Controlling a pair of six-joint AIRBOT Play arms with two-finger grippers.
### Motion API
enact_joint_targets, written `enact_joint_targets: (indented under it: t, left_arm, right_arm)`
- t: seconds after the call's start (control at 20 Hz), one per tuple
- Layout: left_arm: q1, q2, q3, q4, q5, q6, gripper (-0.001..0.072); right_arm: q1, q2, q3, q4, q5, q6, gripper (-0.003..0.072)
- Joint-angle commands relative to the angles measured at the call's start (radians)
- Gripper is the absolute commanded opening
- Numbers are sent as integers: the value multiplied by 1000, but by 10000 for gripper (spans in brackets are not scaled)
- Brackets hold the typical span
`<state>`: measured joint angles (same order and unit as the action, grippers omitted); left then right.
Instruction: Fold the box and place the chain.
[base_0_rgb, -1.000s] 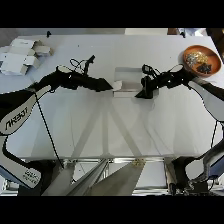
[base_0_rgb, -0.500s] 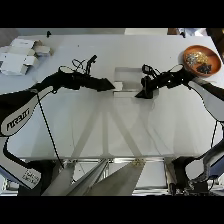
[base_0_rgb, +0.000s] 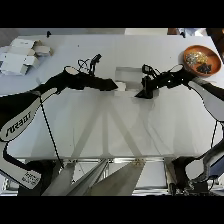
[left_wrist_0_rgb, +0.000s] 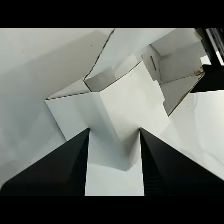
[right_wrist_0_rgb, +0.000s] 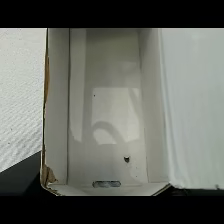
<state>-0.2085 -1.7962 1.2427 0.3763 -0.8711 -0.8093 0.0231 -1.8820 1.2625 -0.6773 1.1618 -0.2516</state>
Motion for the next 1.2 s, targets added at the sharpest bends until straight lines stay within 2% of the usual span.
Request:
enact_joint_targets:
  t: [0.0, 0.45, 0.85, 1.15]
  left_arm:
    - [-23, 18, 0, 178, 46, -120, 362]
    - [-75, 68, 1, 401, 134, -300, 357]
    - [-98, 66, 1, 401, 215, -346, 352]
    - [-99, 74, 1, 376, 214, -347, 352]
  right_arm:
    - [1, -1, 0, 0, 2, 0, 525]
    - [1, -1, 0, 0, 2, 0, 525]
    - [1, -1, 0, 0, 2, 0, 525]
    - [1, -1, 0, 0, 2, 0, 525]
